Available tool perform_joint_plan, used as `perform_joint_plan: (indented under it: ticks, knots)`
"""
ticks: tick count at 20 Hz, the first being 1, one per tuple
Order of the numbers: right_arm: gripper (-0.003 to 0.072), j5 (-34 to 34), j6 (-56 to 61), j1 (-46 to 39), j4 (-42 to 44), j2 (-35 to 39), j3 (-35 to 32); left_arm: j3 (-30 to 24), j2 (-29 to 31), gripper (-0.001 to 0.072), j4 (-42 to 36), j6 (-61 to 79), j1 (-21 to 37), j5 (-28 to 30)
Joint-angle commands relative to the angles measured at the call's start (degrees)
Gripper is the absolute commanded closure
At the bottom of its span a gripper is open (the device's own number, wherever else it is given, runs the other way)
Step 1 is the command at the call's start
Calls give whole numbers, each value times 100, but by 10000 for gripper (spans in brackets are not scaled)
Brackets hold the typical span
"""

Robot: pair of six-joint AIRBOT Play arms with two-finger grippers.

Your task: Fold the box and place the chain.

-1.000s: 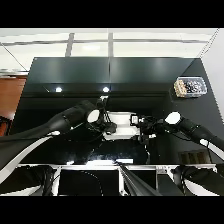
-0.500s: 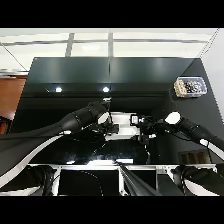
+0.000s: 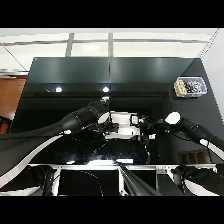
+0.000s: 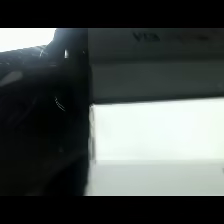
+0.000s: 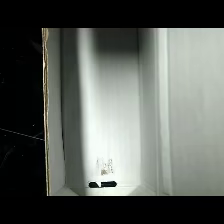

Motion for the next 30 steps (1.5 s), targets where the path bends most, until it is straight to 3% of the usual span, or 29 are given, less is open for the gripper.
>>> perform_joint_plan:
  ticks: [1, 5, 7, 9, 11, 12, 20, 21, 22, 30]
  knots:
    - [252, -2, 20, 4, 9, -4, 0, 72, -4, 296, 85, -116, -2, 35]
    - [252, -2, 20, 4, 11, -4, 0, 81, -9, 321, 181, -151, -2, 11]
    - [252, -2, 20, 4, 9, -4, 0, 81, -37, 444, 179, -192, -4, 50]
    - [251, 0, 17, 4, 9, -4, 0, 81, -70, 468, 168, -201, -4, 61]
    - [251, 0, 20, 4, 11, -4, 0, 83, -87, 656, 160, -188, -4, 74]
    - [252, 0, 20, 4, 11, -4, 0, 83, -94, 684, 157, -157, -4, 81]
    - [248, 37, 555, 2, -20, 0, 9, 87, -98, 685, 157, -133, 0, 76]
    - [223, 39, 671, 2, -52, 4, 15, 87, -98, 685, 160, -131, 11, 59]
    - [24, 44, 686, 2, -57, 17, 17, 90, -98, 685, 175, -116, 9, 20]
    - [3, 411, 815, -57, -1279, 984, 114, 90, -28, 683, 175, -116, 7, 15]
